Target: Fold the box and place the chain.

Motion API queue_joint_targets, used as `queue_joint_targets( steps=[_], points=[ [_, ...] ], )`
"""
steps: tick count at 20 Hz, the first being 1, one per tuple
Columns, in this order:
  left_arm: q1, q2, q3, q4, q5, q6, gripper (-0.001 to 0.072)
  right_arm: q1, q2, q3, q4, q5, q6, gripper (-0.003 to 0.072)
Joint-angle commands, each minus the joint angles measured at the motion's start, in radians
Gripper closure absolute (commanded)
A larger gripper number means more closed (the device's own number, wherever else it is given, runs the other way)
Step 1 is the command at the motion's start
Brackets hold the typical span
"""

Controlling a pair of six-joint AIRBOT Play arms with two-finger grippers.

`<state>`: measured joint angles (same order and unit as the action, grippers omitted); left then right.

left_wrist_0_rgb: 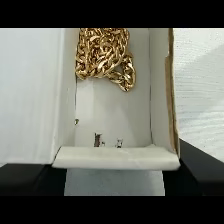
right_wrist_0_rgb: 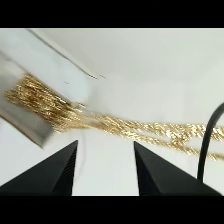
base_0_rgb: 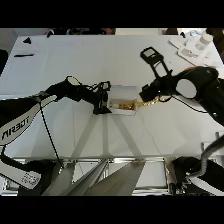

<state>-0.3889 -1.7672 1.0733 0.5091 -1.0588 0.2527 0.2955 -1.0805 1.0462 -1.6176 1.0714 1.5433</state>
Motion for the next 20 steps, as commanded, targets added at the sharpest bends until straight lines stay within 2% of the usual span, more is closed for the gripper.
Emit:
queue_joint_targets(
  steps=[1, 5, 11, 14, 17, 20],
  points=[
    [0.001, 0.000, 0.000, 0.000, 0.000, 0.000, 0.0479, -0.107, -0.025, 0.000, -0.023, 0.093, 0.031, 0.0262],
    [0.001, 0.000, 0.000, 0.000, 0.000, 0.000, 0.0479, -0.190, -0.093, 0.000, -0.010, 0.099, 0.066, 0.0262],
    [0.001, 0.000, 0.000, 0.000, 0.000, 0.000, 0.0479, -0.242, -0.208, 0.000, 0.030, 0.121, 0.703, 0.0262],
    [0.001, 0.000, 0.000, 0.000, 0.000, 0.000, 0.0479, -0.215, -0.238, -0.001, 0.016, 0.066, 0.795, 0.0263],
    [0.001, 0.000, 0.000, 0.000, 0.000, 0.000, 0.0479, -0.200, -0.268, -0.002, -0.024, -0.001, 1.027, 0.0263],
    [0.001, 0.000, 0.000, 0.000, 0.000, 0.001, 0.0479, -0.172, -0.329, -0.005, -0.083, 0.035, 1.236, 0.0264]
  ],
)
